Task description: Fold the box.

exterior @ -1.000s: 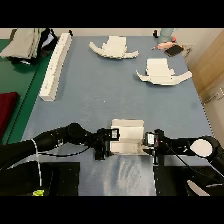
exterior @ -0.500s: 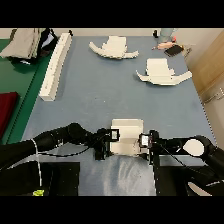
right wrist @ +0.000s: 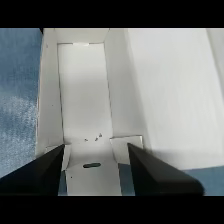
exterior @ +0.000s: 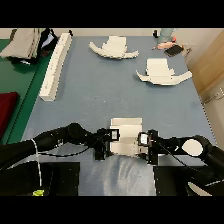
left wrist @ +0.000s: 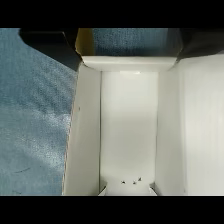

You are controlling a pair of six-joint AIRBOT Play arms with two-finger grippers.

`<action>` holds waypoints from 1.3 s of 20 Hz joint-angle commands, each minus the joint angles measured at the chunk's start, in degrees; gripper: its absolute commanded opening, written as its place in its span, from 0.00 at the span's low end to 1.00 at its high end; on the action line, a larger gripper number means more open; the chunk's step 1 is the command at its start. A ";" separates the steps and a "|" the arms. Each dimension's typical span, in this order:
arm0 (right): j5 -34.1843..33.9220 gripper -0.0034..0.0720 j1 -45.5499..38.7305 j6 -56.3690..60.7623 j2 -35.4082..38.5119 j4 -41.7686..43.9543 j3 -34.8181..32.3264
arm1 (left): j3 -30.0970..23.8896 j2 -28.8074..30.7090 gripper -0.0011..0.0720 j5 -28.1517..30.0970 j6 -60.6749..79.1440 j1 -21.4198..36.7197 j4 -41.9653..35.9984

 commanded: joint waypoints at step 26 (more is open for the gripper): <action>28.09 0.04 -7.98 103.12 -0.90 -31.19 6.86 | 0.02 -0.04 0.66 0.02 0.02 0.00 0.00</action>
